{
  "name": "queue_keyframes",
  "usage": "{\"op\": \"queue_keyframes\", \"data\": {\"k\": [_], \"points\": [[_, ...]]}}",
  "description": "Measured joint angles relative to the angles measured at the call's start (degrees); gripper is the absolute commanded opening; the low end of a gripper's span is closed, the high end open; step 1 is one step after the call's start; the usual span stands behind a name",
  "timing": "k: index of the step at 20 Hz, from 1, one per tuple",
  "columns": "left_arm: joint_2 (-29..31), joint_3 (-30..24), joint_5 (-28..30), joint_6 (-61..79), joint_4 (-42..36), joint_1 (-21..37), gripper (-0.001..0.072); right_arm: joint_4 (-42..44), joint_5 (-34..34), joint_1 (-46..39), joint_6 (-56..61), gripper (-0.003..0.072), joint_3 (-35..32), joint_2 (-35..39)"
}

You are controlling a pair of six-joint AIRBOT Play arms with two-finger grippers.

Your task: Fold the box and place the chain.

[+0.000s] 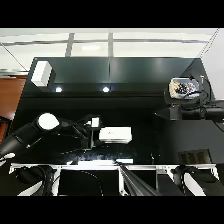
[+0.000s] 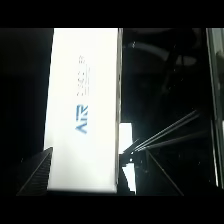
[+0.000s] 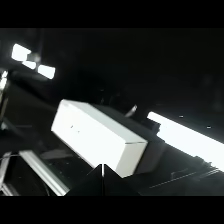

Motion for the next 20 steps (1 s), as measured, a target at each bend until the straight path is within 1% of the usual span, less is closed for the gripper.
{"op": "queue_keyframes", "data": {"k": [4,7,11,15,20], "points": [[-4.37,3.06,4.44,-4.87,-0.15,-4.37,0.0714,-0.94,-0.15,-0.87,0.24,0.0013,0.0,0.42],[-8.0,5.2,5.88,-6.36,-0.44,-5.95,0.0714,-1.42,-0.15,-1.07,0.35,0.0013,0.0,0.55],[-11.23,6.38,6.32,-7.17,-0.52,-6.71,0.0713,-1.64,-0.28,-1.16,0.35,0.0013,-0.02,0.52],[-12.79,6.71,6.62,-7.37,-0.87,-6.93,0.0714,-1.97,-0.68,-1.16,0.35,0.0014,0.0,0.52],[-13.33,6.82,6.82,-7.43,-1.22,-7.32,0.0714,-2.25,-1.14,-1.16,0.35,0.0014,0.0,0.55]]}}
